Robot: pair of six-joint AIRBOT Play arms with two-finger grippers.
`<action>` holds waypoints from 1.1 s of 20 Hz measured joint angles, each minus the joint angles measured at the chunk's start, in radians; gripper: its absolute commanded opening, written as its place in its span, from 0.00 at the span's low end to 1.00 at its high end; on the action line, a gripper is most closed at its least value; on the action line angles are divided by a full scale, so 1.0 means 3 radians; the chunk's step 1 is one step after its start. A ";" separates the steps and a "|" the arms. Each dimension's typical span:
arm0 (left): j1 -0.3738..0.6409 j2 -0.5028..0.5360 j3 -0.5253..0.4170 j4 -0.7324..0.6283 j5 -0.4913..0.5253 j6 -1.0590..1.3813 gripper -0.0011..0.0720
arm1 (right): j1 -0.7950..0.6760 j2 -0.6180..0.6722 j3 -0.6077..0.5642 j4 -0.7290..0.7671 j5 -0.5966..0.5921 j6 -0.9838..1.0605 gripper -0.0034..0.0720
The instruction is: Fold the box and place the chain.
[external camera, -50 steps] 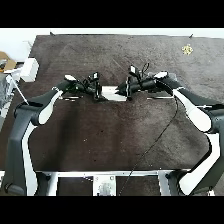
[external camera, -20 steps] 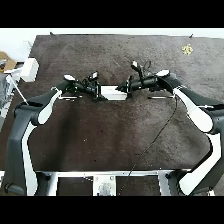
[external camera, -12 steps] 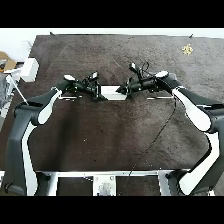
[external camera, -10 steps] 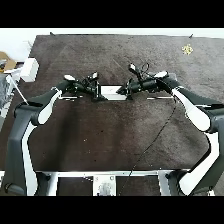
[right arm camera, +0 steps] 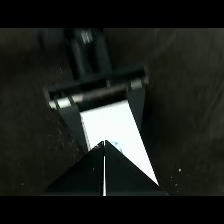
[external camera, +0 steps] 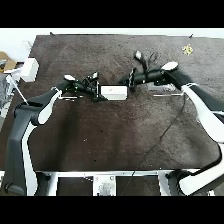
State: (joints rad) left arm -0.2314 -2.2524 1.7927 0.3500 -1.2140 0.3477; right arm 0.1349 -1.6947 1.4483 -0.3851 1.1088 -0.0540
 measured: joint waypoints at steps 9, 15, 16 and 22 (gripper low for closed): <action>0.0000 0.0000 0.0000 0.0003 0.0001 0.0000 0.39 | -0.0183 0.2539 -0.1900 0.0198 -0.2159 0.0355 0.05; 0.0000 0.0000 0.0000 0.0001 0.0000 0.0001 0.38 | -0.0305 0.4513 -0.3665 0.0209 -0.3203 0.0409 0.05; 0.0000 0.0000 0.0001 0.0003 0.0000 0.0000 0.11 | -0.0323 0.4808 -0.3915 0.0210 -0.3329 0.0415 0.05; 0.0029 0.0145 0.0006 0.0032 -0.0031 -0.0142 0.03 | -0.0345 0.5798 -0.4719 0.0209 -0.3703 0.0417 0.05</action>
State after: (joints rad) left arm -0.2226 -2.2089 1.7947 0.3595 -1.2232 0.3050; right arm 0.0315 0.0448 0.0326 -0.3225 -0.0021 0.0711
